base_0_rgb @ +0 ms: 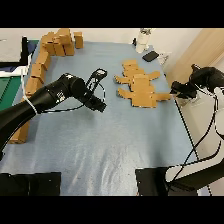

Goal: Fold the box.

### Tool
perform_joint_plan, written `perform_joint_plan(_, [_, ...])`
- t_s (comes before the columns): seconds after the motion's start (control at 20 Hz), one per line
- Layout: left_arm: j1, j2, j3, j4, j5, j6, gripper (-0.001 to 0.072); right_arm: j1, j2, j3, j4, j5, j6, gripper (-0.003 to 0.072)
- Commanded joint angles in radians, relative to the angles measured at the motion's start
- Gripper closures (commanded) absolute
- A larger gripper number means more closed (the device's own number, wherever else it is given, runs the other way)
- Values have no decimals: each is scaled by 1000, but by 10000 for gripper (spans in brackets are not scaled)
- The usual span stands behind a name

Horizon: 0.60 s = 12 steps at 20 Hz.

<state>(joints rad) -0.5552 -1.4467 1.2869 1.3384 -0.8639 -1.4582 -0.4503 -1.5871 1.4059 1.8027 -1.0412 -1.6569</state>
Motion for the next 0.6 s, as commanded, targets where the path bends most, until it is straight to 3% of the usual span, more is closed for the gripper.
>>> perform_joint_plan(0.0, [0,0,1,0,0,0,698,-58,-58,24,94,50,-123,243])
perform_joint_plan(0.4, [0,0,1,0,0,0,698,-8,-126,40,149,34,-162,257])
perform_joint_plan(0.55, [0,0,1,0,0,0,698,-2,-126,60,150,26,-161,305])
